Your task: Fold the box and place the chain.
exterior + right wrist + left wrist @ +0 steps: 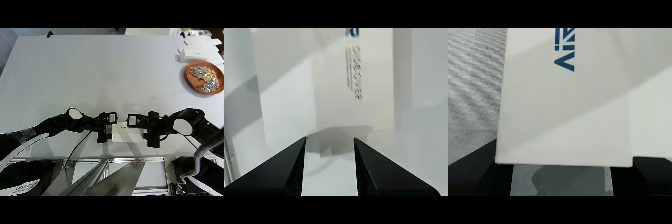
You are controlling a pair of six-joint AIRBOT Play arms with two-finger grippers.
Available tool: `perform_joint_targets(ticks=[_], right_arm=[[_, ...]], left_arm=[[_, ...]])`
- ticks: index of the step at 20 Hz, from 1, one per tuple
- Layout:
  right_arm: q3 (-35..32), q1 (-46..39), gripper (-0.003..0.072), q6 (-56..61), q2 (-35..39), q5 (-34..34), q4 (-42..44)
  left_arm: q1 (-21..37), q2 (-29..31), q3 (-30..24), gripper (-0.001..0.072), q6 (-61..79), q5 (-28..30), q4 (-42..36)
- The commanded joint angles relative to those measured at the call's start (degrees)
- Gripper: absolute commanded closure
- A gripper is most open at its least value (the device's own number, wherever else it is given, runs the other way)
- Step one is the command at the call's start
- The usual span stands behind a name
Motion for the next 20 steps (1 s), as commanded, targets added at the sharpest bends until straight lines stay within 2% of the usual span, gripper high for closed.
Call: perform_joint_targets(ticks=[1, 8, 12, 16, 20], right_arm=[[0.0, -2.5, 0.0341, 1.1, 1.7, 2.1, -0.9], [0.0, -2.5, 0.0343, 5.4, 7.0, 4.8, 0.7], [0.3, -2.5, 0.0343, 5.3, 7.4, -1.1, 1.8], [4.0, -2.5, 0.0344, 1.7, 6.7, 3.5, 10.0], [5.6, -2.5, 0.0344, -2.6, 1.1, 3.4, 16.8]], left_arm=[[0.0, 0.0, 0.0, 0.0598, 0.0, 0.0, 0.0], [0.0, 0.0, 0.0, 0.0598, 0.0, 0.0, 0.0], [0.0, 0.0, 0.0, 0.0598, 0.0, 0.0, 0.0], [0.0, 0.0, 0.0, 0.0598, 0.0, 0.0, 0.0], [0.0, 0.0, 0.0, 0.0598, 0.0, 0.0, 0.0]])
